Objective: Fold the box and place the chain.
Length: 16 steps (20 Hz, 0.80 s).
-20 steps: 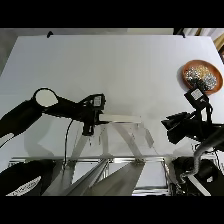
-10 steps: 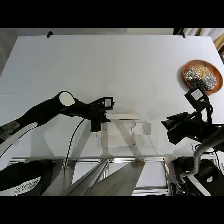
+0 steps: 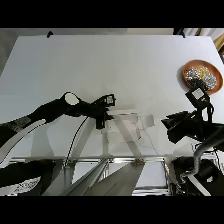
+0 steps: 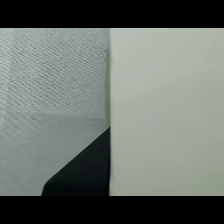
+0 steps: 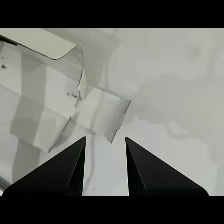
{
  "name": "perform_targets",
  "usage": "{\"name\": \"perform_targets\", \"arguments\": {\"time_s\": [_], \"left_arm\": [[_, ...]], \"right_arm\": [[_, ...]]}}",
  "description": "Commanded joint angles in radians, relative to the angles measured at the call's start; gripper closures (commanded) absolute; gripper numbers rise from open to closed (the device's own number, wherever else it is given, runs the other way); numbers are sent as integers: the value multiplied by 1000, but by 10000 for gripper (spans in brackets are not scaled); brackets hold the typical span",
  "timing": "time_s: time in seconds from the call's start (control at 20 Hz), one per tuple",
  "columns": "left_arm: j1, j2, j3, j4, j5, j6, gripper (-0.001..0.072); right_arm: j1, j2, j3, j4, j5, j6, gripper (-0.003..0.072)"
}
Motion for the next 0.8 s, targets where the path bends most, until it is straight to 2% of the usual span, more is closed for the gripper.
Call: {"name": "perform_targets", "arguments": {"time_s": [0.0, 0.45, 0.6, 0.75], "left_arm": [[0, -15, 0, -17, 3, 18, 708], [0, -18, 0, -14, -5, 69, 704], [0, -17, 0, -13, -45, 181, 706], [2, -18, 0, -11, -46, 195, 707]], "right_arm": [[1, 1, 1, 0, -3, 0, 405], [1, 1, 1, 1, -3, 0, 405], [1, 1, 1, 2, -3, 0, 405], [1, 1, 1, 2, -2, 0, 406]]}}
